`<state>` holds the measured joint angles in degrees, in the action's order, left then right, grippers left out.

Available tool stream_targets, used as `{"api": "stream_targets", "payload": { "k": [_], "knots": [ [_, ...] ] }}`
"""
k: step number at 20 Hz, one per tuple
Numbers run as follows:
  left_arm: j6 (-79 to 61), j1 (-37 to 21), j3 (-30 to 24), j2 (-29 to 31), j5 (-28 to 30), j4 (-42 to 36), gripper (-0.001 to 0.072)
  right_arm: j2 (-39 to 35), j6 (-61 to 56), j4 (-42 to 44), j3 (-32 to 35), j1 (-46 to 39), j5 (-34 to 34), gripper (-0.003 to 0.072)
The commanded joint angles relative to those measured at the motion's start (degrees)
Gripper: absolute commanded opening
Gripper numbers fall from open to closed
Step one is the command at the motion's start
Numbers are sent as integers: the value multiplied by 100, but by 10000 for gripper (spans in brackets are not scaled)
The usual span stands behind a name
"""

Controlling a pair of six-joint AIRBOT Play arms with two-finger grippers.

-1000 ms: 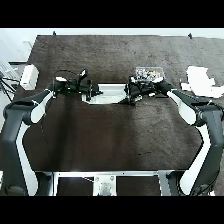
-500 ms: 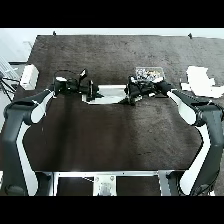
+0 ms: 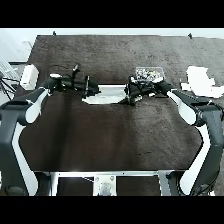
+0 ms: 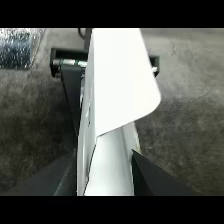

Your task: Fold the box and place the chain.

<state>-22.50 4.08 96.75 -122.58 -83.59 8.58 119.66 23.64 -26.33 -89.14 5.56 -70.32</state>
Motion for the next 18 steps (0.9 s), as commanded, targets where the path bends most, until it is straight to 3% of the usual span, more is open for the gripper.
{"api": "stream_targets", "payload": {
  "k": [1, 2, 3, 5, 7, 12, 16, 18],
  "knots": [
    [-4, -442, 9, 348, -885, -61, 351, 4, -2, -2, 0, 2, -4, 496],
    [-9, -586, 17, 494, -1220, -85, 44, 4, -2, -2, 0, 2, -4, 496],
    [-44, -715, 13, 612, -1541, -177, 18, 4, -2, -2, -2, 2, -4, 496],
    [133, -787, -26, 970, -1698, -251, 14, 4, -2, -2, -2, 2, -4, 496],
    [210, -638, -341, 1567, -1224, -114, 13, 4, 0, -2, 0, 2, -4, 496],
    [-553, 127, -2354, 3200, 734, 214, 14, 9, -2, -2, 0, 2, -4, 496],
    [-553, 636, -3403, 3375, 1375, 214, 14, 9, -2, -2, 0, 2, -4, 496],
    [-459, 796, -3687, 3375, 2065, 229, 15, 9, -2, -2, -2, 2, -4, 496]
  ]
}}
